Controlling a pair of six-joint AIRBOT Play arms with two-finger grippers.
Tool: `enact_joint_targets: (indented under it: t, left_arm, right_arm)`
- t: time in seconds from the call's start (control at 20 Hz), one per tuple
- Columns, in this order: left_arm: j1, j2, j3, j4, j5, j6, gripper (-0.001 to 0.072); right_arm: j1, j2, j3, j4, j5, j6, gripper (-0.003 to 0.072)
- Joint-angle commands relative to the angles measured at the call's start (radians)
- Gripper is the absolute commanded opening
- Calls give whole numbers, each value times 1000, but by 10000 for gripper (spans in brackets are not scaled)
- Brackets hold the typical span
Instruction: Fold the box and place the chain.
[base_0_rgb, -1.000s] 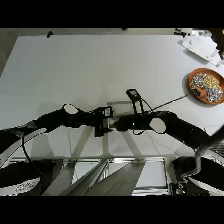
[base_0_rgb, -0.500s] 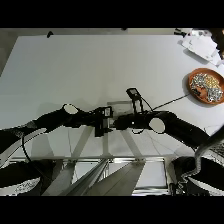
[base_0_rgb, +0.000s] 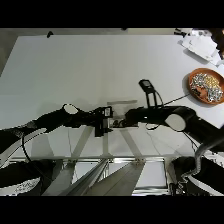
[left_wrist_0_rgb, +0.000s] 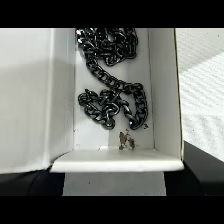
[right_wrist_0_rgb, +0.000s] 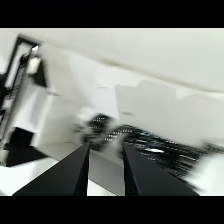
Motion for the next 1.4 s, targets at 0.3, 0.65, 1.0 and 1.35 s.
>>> enact_joint_targets:
  t: [0.3, 0.65, 1.0, 1.35]
  left_arm:
    - [1, 0, 0, 0, 0, 0, 12]
    - [1, 0, 0, 0, 0, 0, 12]
    - [1, 0, 0, 0, 0, 0, 12]
    - [1, 0, 0, 0, 0, 0, 12]
  right_arm:
    - [-562, 80, -5, -398, 174, 159, 259]
    - [-793, -128, -20, -407, -75, 229, 336]
    - [-816, -286, -20, -501, -282, 399, 314]
    - [-820, -335, -20, -614, -411, 515, 295]
